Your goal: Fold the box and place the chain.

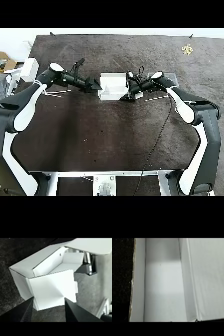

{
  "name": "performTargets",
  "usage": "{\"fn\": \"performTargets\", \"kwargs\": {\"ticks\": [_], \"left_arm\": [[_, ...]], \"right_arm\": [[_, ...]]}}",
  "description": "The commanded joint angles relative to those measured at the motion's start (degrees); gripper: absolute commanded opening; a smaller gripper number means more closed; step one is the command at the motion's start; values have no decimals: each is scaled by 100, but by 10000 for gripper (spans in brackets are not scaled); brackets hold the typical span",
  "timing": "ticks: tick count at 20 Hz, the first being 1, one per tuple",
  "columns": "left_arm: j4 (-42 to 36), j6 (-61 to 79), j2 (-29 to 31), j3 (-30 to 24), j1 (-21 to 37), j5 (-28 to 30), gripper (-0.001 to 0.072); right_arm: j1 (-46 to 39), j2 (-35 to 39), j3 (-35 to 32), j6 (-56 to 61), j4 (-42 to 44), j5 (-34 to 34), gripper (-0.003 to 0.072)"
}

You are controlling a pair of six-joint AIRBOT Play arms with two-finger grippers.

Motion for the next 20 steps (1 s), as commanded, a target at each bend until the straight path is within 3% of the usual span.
{"fn": "performTargets", "kwargs": {"ticks": [1, 20], "left_arm": [[1189, -833, 4, 557, -332, 13, 418], [3646, -3237, -35, 1207, -1296, 282, 418]], "right_arm": [[2, -2, -2, 2, 0, 2, 476], [2, -2, -2, 2, 0, 0, 476]]}}
